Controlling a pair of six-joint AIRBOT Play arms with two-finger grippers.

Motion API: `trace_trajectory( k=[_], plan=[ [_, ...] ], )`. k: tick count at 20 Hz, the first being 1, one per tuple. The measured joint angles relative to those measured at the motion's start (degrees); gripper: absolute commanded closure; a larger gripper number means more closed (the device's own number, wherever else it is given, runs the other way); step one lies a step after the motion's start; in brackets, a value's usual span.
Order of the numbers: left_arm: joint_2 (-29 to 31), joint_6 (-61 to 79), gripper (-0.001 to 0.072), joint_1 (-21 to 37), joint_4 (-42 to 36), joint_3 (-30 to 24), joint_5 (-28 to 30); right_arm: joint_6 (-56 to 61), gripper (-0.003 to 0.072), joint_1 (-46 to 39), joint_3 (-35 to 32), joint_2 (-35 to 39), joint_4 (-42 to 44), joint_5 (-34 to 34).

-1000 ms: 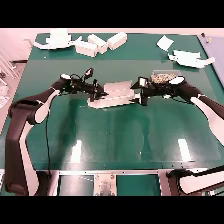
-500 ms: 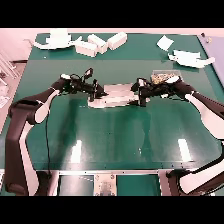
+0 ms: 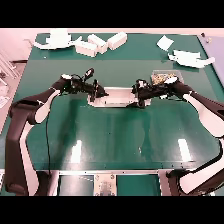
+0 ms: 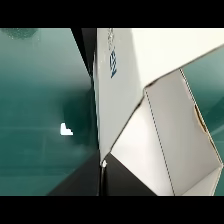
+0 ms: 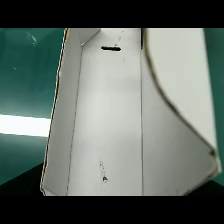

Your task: Fold the box and place the chain.

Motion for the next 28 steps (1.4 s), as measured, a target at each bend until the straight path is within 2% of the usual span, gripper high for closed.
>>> trace_trajectory(
  k=[17, 28],
  plan=[
    [0.0, 0.0, 0.0689, 0.0, -0.1, 0.0, 0.0, -1.8, -0.0034, -1.4, 1.3, -4.2, 4.7, 2.6],
    [0.0, 0.0, 0.0689, 0.0, -0.2, 0.0, 0.0, -1.8, -0.0016, -1.6, 1.9, -5.2, 2.7, 3.8]
  ],
)
